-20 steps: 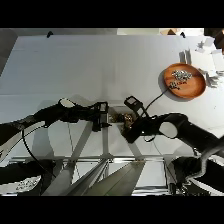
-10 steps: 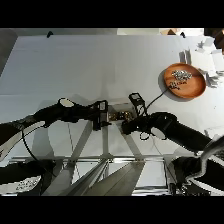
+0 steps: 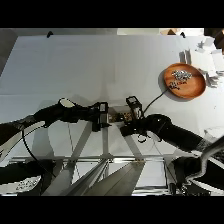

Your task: Fold the box and place the chain.

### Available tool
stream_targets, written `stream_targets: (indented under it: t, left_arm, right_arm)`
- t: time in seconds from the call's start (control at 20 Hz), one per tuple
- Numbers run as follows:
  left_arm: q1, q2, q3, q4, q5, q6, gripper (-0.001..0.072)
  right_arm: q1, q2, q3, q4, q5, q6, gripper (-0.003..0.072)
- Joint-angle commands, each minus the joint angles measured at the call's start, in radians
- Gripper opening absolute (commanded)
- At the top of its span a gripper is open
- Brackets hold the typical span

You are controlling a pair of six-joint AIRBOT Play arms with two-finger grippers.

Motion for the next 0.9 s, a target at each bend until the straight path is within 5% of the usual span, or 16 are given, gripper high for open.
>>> stream_targets:
  t: [0.0, 0.45, 0.85]
  left_arm:
    - [0.000, 0.001, 0.000, -0.008, 0.008, -0.003, 0.0212]
    - [0.000, 0.001, 0.000, -0.008, 0.008, -0.003, 0.0212]
    - [0.000, 0.001, 0.000, -0.008, 0.008, -0.003, 0.0212]
  right_arm:
    - [0.014, 0.021, 0.000, 0.002, 0.008, 0.003, 0.0026]
    - [0.014, 0.273, 0.035, -0.002, 0.102, 0.001, 0.0024]
    - [-0.171, 0.238, 0.171, -0.008, 0.056, -0.063, 0.0025]
